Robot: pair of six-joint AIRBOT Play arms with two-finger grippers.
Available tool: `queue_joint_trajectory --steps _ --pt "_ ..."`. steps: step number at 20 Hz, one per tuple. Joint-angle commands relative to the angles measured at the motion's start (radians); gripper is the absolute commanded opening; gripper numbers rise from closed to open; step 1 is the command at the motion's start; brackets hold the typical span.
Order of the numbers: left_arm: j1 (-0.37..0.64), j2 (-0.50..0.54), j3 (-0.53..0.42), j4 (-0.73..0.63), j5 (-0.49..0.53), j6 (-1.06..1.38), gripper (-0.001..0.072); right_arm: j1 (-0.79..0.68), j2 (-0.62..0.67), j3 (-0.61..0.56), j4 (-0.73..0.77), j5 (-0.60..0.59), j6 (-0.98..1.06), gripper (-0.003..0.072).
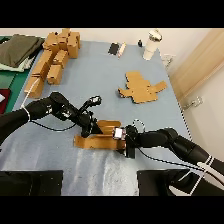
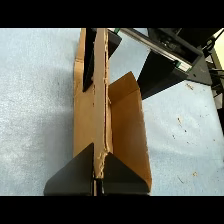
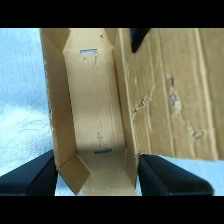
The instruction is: Fold the box.
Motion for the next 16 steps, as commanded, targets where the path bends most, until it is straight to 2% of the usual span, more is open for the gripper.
queue_joint_trajectory --steps 1,4,8,16 --pt "0.000 0.000 0.000 -0.001 0.001 0.000 0.0012 -0.003 -0.005 0.001 0.001 0.002 -0.021 0.0709" --pt "0.000 0.000 0.000 -0.001 0.002 0.000 0.0012 -0.018 -0.043 0.001 0.011 0.009 -0.022 0.0709" --pt "0.000 0.000 0.000 -0.001 0.001 0.000 0.0012 -0.059 -0.101 0.005 0.099 -0.006 -0.100 0.0709" --pt "0.000 0.000 0.000 -0.001 0.001 0.000 0.0012 -0.090 -0.177 0.032 0.127 -0.038 -0.138 0.0708"
